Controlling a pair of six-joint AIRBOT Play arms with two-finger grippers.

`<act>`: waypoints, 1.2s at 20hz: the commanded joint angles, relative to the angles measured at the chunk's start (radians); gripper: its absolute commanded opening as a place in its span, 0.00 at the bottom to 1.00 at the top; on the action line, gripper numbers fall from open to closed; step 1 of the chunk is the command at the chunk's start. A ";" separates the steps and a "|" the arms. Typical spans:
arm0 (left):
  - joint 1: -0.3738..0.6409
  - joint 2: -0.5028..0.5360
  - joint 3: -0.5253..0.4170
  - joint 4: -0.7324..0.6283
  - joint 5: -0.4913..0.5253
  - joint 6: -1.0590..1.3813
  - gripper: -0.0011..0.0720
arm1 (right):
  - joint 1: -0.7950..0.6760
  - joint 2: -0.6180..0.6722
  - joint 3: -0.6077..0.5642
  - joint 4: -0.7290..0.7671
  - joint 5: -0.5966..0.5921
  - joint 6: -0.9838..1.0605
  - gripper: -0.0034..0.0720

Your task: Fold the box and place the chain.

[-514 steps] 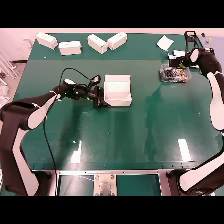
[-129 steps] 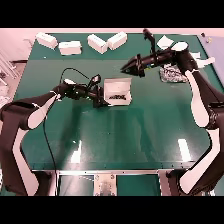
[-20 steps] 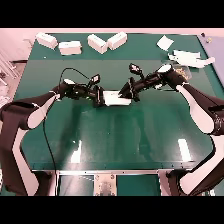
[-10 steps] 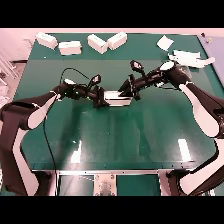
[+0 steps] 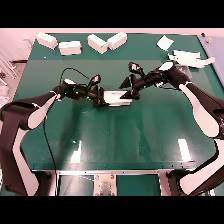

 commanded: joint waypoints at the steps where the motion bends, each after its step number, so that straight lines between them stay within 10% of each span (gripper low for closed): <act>1: 0.001 0.001 0.000 0.000 0.000 0.000 0.74 | 0.004 0.000 0.000 -0.004 -0.026 -0.003 0.85; 8: 0.001 0.000 0.000 0.000 0.000 0.000 0.74 | 0.005 0.003 0.000 0.013 -0.006 0.005 0.82; 10: 0.001 0.001 0.000 0.000 0.000 0.000 0.75 | 0.004 0.015 0.000 0.018 0.075 0.005 0.64; 17: 0.001 0.000 0.000 0.000 -0.001 0.000 0.75 | -0.004 0.026 -0.037 0.011 -0.032 -0.008 0.51; 20: 0.001 0.000 0.000 0.000 -0.003 0.000 0.75 | -0.001 0.024 -0.049 0.015 -0.061 -0.043 0.24; 24: 0.001 0.000 0.000 0.000 -0.002 -0.002 0.75 | -0.007 0.024 -0.051 0.015 0.016 -0.043 0.23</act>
